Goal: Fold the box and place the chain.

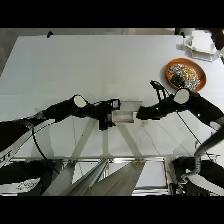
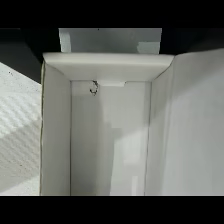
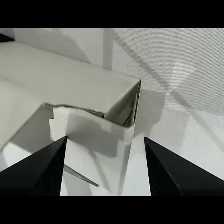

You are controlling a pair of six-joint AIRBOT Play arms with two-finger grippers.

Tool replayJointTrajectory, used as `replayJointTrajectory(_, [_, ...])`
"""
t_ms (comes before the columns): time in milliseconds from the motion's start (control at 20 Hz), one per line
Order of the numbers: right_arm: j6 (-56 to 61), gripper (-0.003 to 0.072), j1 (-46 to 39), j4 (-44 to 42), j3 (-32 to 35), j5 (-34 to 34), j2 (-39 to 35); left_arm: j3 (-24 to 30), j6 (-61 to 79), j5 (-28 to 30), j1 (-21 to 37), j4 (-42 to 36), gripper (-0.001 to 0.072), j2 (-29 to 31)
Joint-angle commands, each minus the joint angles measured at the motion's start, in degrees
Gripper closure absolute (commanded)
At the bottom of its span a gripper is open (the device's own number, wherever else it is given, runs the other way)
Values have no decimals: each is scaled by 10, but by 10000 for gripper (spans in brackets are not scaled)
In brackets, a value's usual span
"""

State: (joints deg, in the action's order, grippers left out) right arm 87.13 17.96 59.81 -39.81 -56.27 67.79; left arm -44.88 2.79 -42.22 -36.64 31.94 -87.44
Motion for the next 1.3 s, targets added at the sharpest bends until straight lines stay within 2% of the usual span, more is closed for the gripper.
replayJointTrajectory(0, [86,169,40,34,-17,22,7,0,0,0,0,0,298,0])
replayJointTrajectory(600, [286,188,132,181,-33,52,8,0,0,0,0,0,298,0])
replayJointTrajectory(650, [300,219,139,195,-37,53,10,0,-1,0,0,0,297,0])
replayJointTrajectory(950, [315,260,177,205,-56,31,65,0,0,0,0,0,297,0])
replayJointTrajectory(1000, [316,298,181,211,-56,33,66,0,-1,0,0,0,297,0])
replayJointTrajectory(1100, [316,311,182,215,-56,34,66,0,0,0,0,0,297,0])
replayJointTrajectory(1250, [316,462,182,222,-56,33,66,0,0,0,0,0,298,0])
